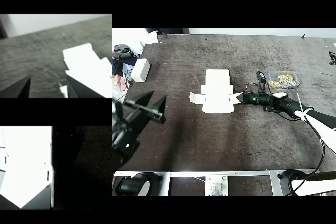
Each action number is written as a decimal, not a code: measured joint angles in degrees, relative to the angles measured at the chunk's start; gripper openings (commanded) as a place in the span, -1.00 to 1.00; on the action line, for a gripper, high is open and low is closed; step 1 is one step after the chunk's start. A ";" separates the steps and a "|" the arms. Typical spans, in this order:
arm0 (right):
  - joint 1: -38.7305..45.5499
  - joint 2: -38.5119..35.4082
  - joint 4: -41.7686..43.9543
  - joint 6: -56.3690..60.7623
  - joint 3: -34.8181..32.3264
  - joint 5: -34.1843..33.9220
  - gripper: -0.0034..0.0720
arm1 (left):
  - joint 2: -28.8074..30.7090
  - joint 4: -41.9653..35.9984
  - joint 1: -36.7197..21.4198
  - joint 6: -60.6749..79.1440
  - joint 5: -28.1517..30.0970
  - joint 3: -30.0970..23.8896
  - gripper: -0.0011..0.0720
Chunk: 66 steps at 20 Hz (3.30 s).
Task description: Fold the box and place the chain.
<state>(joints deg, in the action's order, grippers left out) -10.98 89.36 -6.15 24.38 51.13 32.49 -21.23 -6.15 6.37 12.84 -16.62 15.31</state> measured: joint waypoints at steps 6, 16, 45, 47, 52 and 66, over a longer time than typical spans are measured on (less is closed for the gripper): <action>-0.02 0.02 -0.02 -0.37 0.00 -0.11 -0.88 | -28.50 -0.39 0.00 -0.94 -8.28 17.77 0.30; -0.02 0.02 -0.02 -0.42 0.00 -0.17 -0.87 | -70.58 28.41 0.00 -34.29 -33.20 61.66 0.38; -0.04 -0.02 -0.07 -0.87 0.04 -0.35 -0.87 | -107.73 34.49 -0.11 -53.79 -68.32 100.32 -0.03; -0.07 -0.02 -0.22 -0.87 0.04 -0.35 -0.87 | -107.73 34.45 -0.04 -53.55 -69.29 100.32 -0.03; -0.04 -0.02 -1.60 -0.87 0.07 -0.39 -0.88 | -107.80 34.42 0.50 -53.11 -70.23 100.32 -0.03; -0.13 -0.46 -8.22 -0.85 0.37 -0.39 -0.83 | -107.80 34.29 1.03 -48.52 -68.54 100.32 -0.94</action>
<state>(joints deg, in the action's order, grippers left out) -11.11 88.90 -14.37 23.53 51.51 32.10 -129.03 28.14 7.40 -35.68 -85.17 115.63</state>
